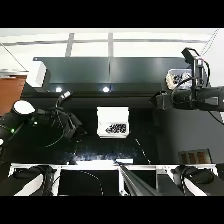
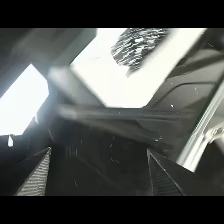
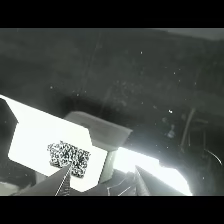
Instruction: Fold the box and place the chain.
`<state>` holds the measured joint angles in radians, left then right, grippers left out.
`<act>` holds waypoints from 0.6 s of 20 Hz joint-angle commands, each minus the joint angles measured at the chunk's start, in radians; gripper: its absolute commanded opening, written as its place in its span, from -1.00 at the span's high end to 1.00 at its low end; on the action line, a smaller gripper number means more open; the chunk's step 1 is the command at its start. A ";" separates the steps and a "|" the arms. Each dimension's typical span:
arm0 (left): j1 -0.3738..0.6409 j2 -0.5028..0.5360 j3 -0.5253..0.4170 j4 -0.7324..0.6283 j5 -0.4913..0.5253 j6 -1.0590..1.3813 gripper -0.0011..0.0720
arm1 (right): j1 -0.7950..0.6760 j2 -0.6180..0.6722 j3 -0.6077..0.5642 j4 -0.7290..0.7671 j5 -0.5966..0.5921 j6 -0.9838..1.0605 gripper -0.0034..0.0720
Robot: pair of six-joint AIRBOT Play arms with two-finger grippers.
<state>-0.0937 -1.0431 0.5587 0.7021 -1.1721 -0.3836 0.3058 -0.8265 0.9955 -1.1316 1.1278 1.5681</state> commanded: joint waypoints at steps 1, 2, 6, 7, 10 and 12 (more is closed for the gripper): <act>0.003 -0.060 -0.076 -0.153 0.100 0.643 -0.98 | 0.000 0.001 0.001 -0.007 -0.017 0.002 -0.30; -0.031 -0.101 -0.067 -0.143 0.119 0.689 -0.98 | 0.000 0.001 0.001 -0.007 -0.017 0.002 -0.30; -0.111 -0.272 0.033 -0.083 0.088 0.708 -0.98 | 0.000 0.001 0.001 -0.007 -0.023 0.003 -0.30; -0.113 -0.289 0.054 -0.093 0.090 0.708 -0.98 | 0.000 0.001 0.001 -0.007 -0.029 0.002 -0.30; -0.124 -0.302 0.069 -0.142 0.100 0.716 -0.98 | 0.000 0.000 0.001 -0.008 -0.037 0.002 -0.30; -0.136 -0.301 0.069 -0.131 0.106 0.716 -0.98 | 0.000 0.000 0.001 -0.008 -0.044 0.002 -0.30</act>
<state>-0.2115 -1.3251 0.6140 0.5793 -1.0756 0.3069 0.3058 -0.8265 0.9955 -1.1397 1.0939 1.5703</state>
